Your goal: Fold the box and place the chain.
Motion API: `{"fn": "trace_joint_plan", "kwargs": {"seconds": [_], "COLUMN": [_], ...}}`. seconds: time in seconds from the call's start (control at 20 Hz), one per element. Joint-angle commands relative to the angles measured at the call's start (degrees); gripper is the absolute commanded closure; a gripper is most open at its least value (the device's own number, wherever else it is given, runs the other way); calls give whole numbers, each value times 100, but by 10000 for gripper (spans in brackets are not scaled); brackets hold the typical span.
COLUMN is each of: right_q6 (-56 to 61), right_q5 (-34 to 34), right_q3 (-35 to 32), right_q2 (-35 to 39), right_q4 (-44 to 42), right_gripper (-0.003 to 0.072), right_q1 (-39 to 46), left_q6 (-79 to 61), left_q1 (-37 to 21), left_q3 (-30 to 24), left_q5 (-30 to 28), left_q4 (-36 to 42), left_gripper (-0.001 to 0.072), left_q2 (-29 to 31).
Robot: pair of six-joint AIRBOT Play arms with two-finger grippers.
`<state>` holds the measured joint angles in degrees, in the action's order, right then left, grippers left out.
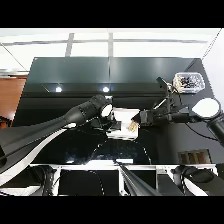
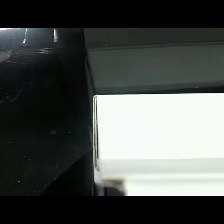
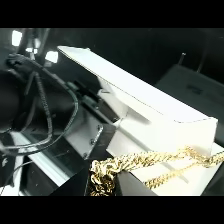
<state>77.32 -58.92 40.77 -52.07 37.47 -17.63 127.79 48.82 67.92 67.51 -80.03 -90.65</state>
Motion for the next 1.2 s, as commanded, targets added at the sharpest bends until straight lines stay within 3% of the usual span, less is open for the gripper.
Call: {"fn": "trace_joint_plan", "kwargs": {"seconds": [0.0, 0.05, 0.15, 0.3, 0.45, 0.55, 0.6, 0.65, 0.8, 1.15], "right_q6": [48, 44, 46, 490, 1311, 2020, 2151, 2153, 2280, 2302], "right_q5": [304, 221, -7, 107, 1032, 1893, 2262, 2524, 2833, 1405], "right_q3": [-107, -101, -87, -90, -94, -109, -107, -101, 293, 2483], "right_q2": [-2, 0, 2, 2, -4, -96, -262, -485, -1567, -3971], "right_q4": [4, 9, 372, 1996, 3724, 4470, 4507, 4439, 3875, 3436], "right_gripper": [562, 384, 369, 386, 386, 342, 109, 4, 6, 7], "right_q1": [-120, -85, 201, 942, 1659, 1958, 2085, 2164, 2404, 2520], "left_q6": [-2, -2, -2, -2, -2, -2, -2, -2, -2, -2], "left_q1": [-2, -2, -2, -2, -4, -2, -4, -2, -4, -4], "left_q3": [2, 2, 2, 2, 2, 2, 2, 2, 2, 2], "left_q5": [-2, -2, -2, 2, -2, -2, 0, 0, 2, 0], "left_q4": [-2, -2, -4, -2, -4, -2, -4, -4, -4, -4], "left_gripper": [681, 681, 681, 681, 681, 681, 681, 681, 681, 681], "left_q2": [0, 0, 0, 0, 0, 0, 0, 0, 0, 0]}}
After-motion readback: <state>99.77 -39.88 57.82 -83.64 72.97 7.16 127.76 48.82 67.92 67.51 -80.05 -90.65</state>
